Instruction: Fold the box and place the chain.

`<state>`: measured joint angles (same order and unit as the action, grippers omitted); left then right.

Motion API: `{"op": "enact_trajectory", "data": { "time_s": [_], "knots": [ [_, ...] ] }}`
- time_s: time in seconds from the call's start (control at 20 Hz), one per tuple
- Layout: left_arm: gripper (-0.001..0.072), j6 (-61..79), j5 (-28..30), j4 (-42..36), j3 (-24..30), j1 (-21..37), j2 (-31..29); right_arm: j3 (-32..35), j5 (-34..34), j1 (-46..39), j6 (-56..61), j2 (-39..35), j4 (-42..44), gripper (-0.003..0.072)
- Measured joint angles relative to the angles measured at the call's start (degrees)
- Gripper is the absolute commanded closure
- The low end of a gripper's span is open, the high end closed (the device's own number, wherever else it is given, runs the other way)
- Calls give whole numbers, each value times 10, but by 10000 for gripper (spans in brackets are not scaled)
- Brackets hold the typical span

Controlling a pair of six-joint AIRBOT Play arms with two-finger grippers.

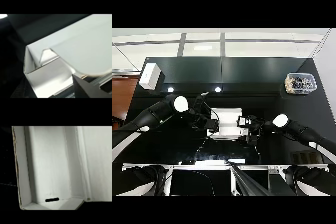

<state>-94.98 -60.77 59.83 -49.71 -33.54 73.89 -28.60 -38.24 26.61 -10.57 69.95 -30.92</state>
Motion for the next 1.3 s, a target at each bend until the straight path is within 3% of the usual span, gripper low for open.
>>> {"op": "enact_trajectory", "data": {
  "time_s": [0.05,0.45,0.95,1.0,1.05,1.3],
  "knots": [
    [232,-11,1,2,-2,-2,0,0,0,0,0,0,0,460],
    [233,-113,17,36,-5,-44,0,0,0,0,0,0,0,460],
    [237,-307,46,184,-18,-111,15,0,0,0,0,0,0,460],
    [264,-326,43,199,-27,-118,22,0,0,0,0,0,0,460],
    [347,-343,37,214,-37,-124,30,0,0,0,0,0,0,460],
    [365,-394,-3,253,-69,-151,64,0,0,0,0,0,0,460]
  ]
}}
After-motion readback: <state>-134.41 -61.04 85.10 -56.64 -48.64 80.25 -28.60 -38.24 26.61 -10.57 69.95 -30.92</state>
